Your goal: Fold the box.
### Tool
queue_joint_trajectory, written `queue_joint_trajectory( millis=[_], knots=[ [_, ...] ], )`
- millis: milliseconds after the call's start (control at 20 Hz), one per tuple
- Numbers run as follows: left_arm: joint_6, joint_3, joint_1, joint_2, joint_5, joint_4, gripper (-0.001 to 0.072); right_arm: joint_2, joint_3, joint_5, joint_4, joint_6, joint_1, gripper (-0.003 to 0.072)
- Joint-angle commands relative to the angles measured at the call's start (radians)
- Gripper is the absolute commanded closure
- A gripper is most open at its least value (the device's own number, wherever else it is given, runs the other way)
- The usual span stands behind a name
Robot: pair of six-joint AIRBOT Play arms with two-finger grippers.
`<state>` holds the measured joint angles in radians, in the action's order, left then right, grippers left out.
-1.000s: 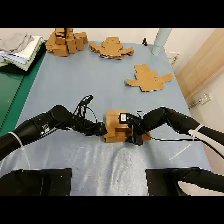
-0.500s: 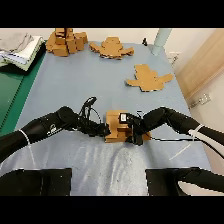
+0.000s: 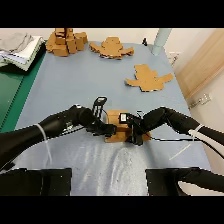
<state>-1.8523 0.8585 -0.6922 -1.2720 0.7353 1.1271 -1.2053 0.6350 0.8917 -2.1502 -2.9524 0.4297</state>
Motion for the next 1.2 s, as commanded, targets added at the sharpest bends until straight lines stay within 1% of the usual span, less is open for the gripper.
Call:
queue_joint_trajectory(
  millis=[0,50,150,250,400,650,900,950,1000,1050,1150],
  knots=[
    [-0.22,0.118,-0.058,-0.07,0.139,0.222,0.0331,0.0,0.001,0.0,0.0,0.0,0.0,0.0171],
    [-0.241,0.148,-0.071,-0.08,0.165,0.25,0.0331,0.0,0.0,0.0,0.0,0.0,0.0,0.0171],
    [-0.277,0.185,-0.091,-0.087,0.185,0.287,0.0331,0.0,0.001,0.0,0.0,0.0,0.0,0.0171],
    [-0.323,0.214,-0.105,-0.111,0.244,0.326,0.0331,0.0,0.001,0.0,0.0,0.0,0.0,0.0171],
    [-0.341,0.245,-0.114,-0.161,0.306,0.336,0.0331,0.0,0.001,0.0,0.0,0.0,0.0,0.0171],
    [-0.348,0.283,-0.117,-0.233,0.309,0.331,0.0332,0.0,0.001,0.0,0.0,0.0,0.0,0.0171],
    [-0.347,0.283,-0.118,-0.243,0.293,0.315,0.0335,0.0,0.001,0.0,0.0,0.0,0.0,0.0171],
    [-0.347,0.283,-0.119,-0.243,0.285,0.315,0.0369,0.0,0.0,0.0,0.0,0.0,0.0,0.0171],
    [-0.348,0.283,-0.119,-0.243,0.275,0.314,0.05,0.0,0.001,0.0,0.0,0.0,0.0,0.0171],
    [-0.346,0.283,-0.119,-0.243,0.265,0.312,0.0695,0.0,0.001,0.0,0.0,0.0,0.0,0.0171],
    [-0.348,0.283,-0.119,-0.243,0.26,0.305,0.0694,0.0,0.0,0.0,0.0,0.0,0.0,0.0171]
  ],
)
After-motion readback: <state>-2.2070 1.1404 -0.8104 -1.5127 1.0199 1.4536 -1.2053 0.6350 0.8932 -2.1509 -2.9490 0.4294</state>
